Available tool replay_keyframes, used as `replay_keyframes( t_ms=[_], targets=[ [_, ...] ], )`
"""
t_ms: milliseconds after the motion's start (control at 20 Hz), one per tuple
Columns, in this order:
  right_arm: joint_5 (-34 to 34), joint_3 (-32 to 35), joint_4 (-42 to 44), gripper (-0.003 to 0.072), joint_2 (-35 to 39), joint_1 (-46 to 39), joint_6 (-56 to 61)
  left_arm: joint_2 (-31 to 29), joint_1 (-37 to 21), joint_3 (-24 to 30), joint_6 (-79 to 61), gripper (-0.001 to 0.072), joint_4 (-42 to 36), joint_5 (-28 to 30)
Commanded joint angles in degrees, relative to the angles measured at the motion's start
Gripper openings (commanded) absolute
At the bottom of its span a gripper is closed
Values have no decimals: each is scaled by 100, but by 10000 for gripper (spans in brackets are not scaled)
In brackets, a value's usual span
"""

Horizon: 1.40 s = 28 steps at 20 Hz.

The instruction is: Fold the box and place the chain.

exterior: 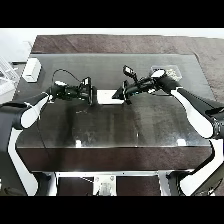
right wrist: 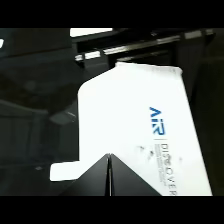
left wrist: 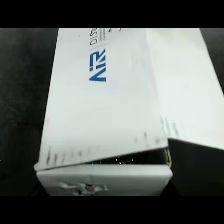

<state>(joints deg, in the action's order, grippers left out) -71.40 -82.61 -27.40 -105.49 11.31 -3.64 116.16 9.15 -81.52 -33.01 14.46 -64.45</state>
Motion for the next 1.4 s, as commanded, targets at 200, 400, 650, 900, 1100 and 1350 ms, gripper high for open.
replay_keyframes(
  t_ms=[200, 400, 650, 900, 1100, 1350],
  targets=[
    [262, -17, -24, 22, 74, 52, -262, -2, -2, 0, 0, 231, 0, -9],
    [455, -24, 127, 353, 210, 52, -393, -2, -2, 0, 0, 231, -2, -9],
    [662, -11, -186, 539, 160, 79, -393, -2, -2, 0, -2, 231, -2, -9],
    [1161, -13, -439, 573, 144, 221, -457, -2, -2, 0, 0, 231, -2, -11],
    [1209, -31, -442, 574, 151, 225, -529, -2, -2, 0, 0, 231, 0, -11],
    [1274, -223, -437, 573, 157, 256, -586, -2, -2, 0, 2, 231, 0, -15]
  ],
)
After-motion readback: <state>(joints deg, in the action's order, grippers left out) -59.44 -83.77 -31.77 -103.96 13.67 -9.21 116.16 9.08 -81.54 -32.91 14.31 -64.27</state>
